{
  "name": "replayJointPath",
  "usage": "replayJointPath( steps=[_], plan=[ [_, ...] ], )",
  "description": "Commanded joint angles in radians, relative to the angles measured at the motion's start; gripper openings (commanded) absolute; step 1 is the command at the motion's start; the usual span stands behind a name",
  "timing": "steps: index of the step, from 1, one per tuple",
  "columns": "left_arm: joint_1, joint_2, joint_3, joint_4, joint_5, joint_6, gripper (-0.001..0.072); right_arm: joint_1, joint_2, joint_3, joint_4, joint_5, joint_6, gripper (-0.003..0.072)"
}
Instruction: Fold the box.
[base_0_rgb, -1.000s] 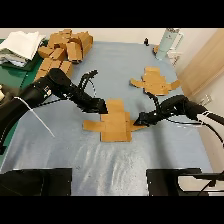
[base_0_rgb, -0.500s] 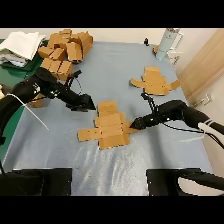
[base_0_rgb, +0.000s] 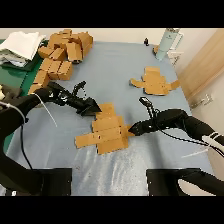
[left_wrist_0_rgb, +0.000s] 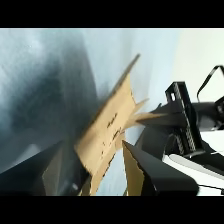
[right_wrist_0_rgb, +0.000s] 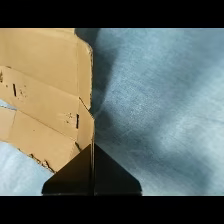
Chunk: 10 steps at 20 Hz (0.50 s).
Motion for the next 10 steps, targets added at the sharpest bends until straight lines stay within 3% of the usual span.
replayJointPath(
  steps=[1,2,4,10],
  plan=[
    [-0.032,-0.108,0.067,-0.076,-0.071,0.06,0.0561,0.009,0.005,-0.005,0.0,0.008,0.001,0.0003],
    [-0.047,-0.118,0.082,-0.076,-0.1,0.072,0.056,0.009,0.005,-0.005,0.0,0.008,0.001,0.0003],
    [-0.065,-0.121,0.089,-0.072,-0.146,0.105,0.0426,0.009,0.005,-0.005,0.0,0.013,0.001,0.0003],
    [-0.056,-0.121,0.089,-0.003,-0.309,0.127,0.0409,0.009,0.005,-0.005,-0.005,0.023,0.001,0.0002]
  ],
)
